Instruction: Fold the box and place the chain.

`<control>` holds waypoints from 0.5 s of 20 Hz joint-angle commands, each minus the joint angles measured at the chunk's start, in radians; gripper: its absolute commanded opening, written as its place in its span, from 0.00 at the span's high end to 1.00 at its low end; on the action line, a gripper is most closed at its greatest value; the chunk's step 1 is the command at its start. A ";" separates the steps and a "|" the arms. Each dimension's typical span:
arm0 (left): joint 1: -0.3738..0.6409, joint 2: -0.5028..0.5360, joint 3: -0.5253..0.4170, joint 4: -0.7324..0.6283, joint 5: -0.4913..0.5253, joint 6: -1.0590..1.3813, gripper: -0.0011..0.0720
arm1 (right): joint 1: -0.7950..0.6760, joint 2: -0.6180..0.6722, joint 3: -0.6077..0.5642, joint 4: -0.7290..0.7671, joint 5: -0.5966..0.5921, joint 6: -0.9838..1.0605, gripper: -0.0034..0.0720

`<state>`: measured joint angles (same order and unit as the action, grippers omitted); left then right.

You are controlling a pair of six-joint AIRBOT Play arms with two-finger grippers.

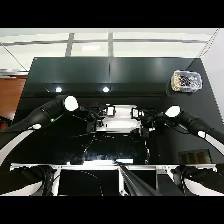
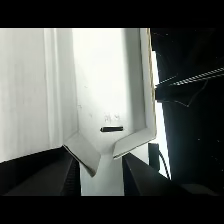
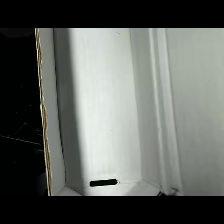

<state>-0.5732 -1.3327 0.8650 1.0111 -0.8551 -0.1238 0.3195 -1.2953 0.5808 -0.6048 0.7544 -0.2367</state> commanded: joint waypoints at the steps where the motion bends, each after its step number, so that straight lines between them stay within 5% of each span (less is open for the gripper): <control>1: 0.000 -0.001 0.000 -0.005 -0.014 -0.031 0.52 | 0.000 -0.001 0.000 0.000 0.000 0.000 0.40; 10: 0.000 -0.028 0.000 -0.008 -0.008 -0.034 0.43 | 0.000 -0.001 0.000 0.001 0.000 0.001 0.41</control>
